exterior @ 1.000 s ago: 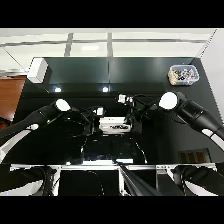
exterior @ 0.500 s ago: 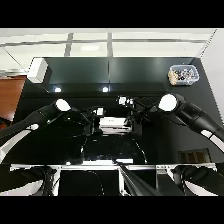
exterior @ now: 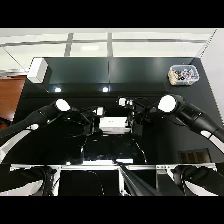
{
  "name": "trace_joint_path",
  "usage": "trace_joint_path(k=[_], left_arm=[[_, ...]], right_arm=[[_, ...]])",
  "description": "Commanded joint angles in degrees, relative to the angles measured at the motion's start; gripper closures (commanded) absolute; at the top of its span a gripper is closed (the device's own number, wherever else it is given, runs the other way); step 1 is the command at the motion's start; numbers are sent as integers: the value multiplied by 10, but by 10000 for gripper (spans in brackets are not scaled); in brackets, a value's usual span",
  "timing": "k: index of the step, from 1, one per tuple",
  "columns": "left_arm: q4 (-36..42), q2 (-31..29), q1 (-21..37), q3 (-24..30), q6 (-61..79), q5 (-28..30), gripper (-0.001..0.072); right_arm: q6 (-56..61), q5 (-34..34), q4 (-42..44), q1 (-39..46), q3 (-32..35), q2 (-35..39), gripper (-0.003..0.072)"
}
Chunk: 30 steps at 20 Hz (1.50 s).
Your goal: Fold the box and place the chain.
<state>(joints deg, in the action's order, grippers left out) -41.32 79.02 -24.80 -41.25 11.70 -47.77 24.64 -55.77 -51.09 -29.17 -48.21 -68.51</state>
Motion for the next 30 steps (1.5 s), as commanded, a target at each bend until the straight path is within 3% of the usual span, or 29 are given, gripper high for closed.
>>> trace_joint_path(k=[1, 12, 15, 19, 20, 21, 30], left_arm=[[0, 0, 0, 0, 1, 0, 416], [0, 0, 0, 0, 1, 0, 416], [0, 0, 0, 0, 1, 0, 416], [0, 0, 0, 0, 1, 0, 416], [0, 0, 0, 0, 1, 0, 416], [0, 0, 0, 0, 1, 0, 416], [0, 0, 0, 0, 1, 0, 416]], right_arm=[[0, 5, 2, -5, 0, 0, 485], [43, 20, 1, -23, 20, 35, 486], [146, 16, 0, -17, 20, 75, 486], [386, -6, 1, 5, 25, 83, 490], [411, -7, 1, 5, 28, 83, 648], [421, -6, 10, 5, 30, 83, 673], [470, 39, 170, 4, 30, 28, 673]])
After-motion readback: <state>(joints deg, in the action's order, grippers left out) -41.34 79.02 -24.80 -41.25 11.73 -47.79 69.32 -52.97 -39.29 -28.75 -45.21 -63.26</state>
